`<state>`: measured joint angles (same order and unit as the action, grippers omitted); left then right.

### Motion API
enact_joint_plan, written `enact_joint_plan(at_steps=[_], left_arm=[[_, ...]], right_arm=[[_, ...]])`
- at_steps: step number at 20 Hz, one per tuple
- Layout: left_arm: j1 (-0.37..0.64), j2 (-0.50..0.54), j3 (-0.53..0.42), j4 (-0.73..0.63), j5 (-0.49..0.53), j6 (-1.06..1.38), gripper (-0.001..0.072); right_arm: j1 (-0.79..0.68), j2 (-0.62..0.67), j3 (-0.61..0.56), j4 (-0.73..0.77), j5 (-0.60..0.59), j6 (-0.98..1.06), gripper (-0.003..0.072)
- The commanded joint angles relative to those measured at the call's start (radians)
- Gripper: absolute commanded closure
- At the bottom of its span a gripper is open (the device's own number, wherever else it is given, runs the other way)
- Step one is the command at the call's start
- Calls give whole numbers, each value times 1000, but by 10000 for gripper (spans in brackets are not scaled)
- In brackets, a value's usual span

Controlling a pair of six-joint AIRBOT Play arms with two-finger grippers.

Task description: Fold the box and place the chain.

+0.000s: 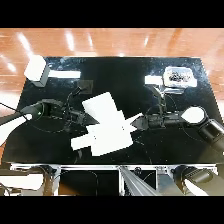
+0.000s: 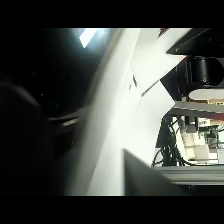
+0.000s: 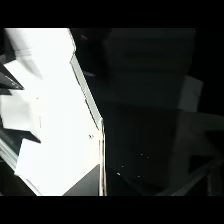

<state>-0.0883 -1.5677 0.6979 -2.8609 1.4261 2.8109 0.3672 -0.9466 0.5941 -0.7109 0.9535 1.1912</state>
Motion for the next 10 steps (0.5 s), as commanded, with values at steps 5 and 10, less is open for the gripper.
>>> enact_joint_plan(at_steps=[5, 10], left_arm=[[-1, -5, 25, 0, 7, 70, 687], [-69, -5, 191, 183, -16, 119, 687]], right_arm=[[-5, 1, 0, -52, 6, 108, -34], [-243, 4, 126, -255, 282, 119, -34]])
